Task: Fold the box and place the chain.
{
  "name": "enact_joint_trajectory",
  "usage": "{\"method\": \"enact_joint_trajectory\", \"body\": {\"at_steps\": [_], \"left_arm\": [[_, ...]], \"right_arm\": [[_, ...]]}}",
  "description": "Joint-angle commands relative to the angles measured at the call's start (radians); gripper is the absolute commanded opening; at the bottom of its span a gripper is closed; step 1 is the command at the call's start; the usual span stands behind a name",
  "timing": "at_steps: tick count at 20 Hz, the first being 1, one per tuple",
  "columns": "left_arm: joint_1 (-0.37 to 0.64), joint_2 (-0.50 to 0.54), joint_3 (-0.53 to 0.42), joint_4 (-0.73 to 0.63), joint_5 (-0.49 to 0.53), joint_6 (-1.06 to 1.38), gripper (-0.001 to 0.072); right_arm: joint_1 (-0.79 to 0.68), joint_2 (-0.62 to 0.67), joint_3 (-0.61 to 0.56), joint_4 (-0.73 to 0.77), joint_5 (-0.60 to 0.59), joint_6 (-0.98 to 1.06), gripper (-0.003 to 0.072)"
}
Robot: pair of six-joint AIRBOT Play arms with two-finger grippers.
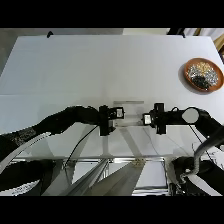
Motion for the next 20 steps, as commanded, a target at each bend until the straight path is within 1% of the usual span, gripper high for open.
{"method": "enact_joint_trajectory", "body": {"at_steps": [1, 3, 4, 12, 16, 17, 18, 19, 20], "left_arm": [[0.000, 0.000, 0.000, 0.001, 0.000, 0.000, 0.0211], [0.000, 0.000, 0.000, 0.001, 0.000, 0.000, 0.0211], [0.000, 0.000, 0.000, 0.001, 0.000, 0.000, 0.0211], [0.000, 0.000, 0.000, 0.001, 0.000, 0.000, 0.0211], [0.000, 0.000, 0.000, 0.001, 0.000, 0.000, 0.0211], [0.000, 0.000, 0.000, 0.001, 0.000, 0.000, 0.0211], [0.000, 0.000, 0.000, 0.001, 0.000, 0.000, 0.0211], [0.000, 0.000, 0.000, 0.001, 0.000, 0.000, 0.0211], [0.000, 0.000, 0.000, 0.001, 0.000, 0.000, 0.0211]], "right_arm": [[0.048, -0.037, 0.000, 0.018, -0.053, -0.008, 0.0316], [0.066, -0.037, 0.000, 0.021, -0.047, -0.007, 0.0236], [0.075, -0.037, 0.000, 0.029, -0.046, -0.007, 0.0218], [0.077, -0.037, 0.001, 0.073, -0.053, -0.007, 0.0215], [0.120, -0.037, 0.001, 0.080, -0.076, -0.007, 0.0214], [0.126, -0.037, 0.000, 0.080, -0.080, -0.007, 0.0194], [0.126, -0.037, 0.000, 0.080, -0.080, -0.008, 0.0128], [0.126, -0.037, 0.001, 0.079, -0.080, -0.007, 0.0092], [0.126, -0.037, 0.001, 0.080, -0.080, -0.007, 0.0093]]}}
